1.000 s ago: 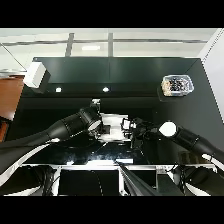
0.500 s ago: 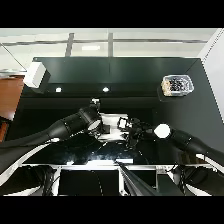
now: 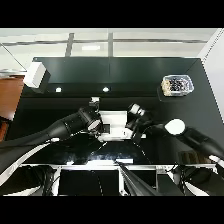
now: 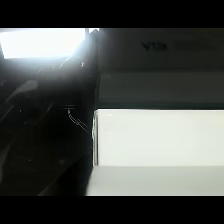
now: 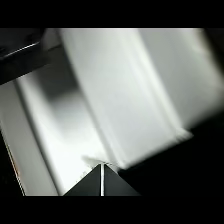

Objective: Fold the box and place the chain.

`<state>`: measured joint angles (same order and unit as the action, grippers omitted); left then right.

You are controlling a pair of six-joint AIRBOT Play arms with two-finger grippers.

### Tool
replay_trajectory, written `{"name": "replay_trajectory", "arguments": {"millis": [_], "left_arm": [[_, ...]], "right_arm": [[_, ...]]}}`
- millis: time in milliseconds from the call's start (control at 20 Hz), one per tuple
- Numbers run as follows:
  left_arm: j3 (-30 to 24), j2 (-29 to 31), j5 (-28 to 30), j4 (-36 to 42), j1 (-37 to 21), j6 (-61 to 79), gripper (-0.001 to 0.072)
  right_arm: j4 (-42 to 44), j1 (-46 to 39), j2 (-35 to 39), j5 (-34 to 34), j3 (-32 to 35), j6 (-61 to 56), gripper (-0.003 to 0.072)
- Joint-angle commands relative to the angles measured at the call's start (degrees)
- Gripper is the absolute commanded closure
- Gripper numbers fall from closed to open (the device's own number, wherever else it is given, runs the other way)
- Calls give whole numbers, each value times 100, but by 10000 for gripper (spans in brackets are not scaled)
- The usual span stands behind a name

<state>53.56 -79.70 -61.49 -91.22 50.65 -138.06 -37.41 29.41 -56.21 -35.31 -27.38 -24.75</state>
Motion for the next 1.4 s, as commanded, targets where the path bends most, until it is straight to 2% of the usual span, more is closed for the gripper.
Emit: {"name": "replay_trajectory", "arguments": {"millis": [0, 100, 200, 250, 350, 500, 600, 750, 900, 950, 1000, 1050, 1350], "left_arm": [[0, 0, -2, -4, -9, 2, 678], [0, 0, -7, -13, -7, 4, 678], [0, 0, -2, -13, -7, 7, 678], [0, 0, -7, -13, -7, 7, 678], [0, 0, -4, -7, -7, 7, 678], [0, -7, 90, -2, -24, 4, 678], [0, -11, 146, 42, -24, 4, 678], [0, -11, 92, 31, -22, 20, 678], [0, -11, 90, 31, -24, 26, 678], [0, -11, 90, 31, -24, 28, 678], [0, -11, 90, 31, -24, 28, 678], [0, -11, 90, 33, -24, 31, 678], [0, -11, 61, 31, -24, 140, 678]], "right_arm": [[-988, -1244, 737, -1576, -44, -2426, 650], [-1526, -2245, 798, -2107, -22, -3932, 650], [-1346, -3029, 774, -2162, 240, -4922, 650], [-1123, -3174, 737, -2286, 413, -4933, 650], [-944, -3099, 570, -2498, 669, -5058, 650], [-905, -2881, 173, -2282, 758, -5523, 650], [-590, -2557, -164, -2175, 758, -5543, 650], [-254, -1714, -533, -1665, 756, -5569, 650], [619, -1187, -590, -1224, 728, -5346, 643], [782, -1141, -590, -1200, 667, -5149, 492], [776, -1143, -586, -1281, 564, -4924, 221], [726, -1161, -586, -1464, 422, -4601, 67], [363, -1167, -586, -2337, -310, -4400, 62]]}}
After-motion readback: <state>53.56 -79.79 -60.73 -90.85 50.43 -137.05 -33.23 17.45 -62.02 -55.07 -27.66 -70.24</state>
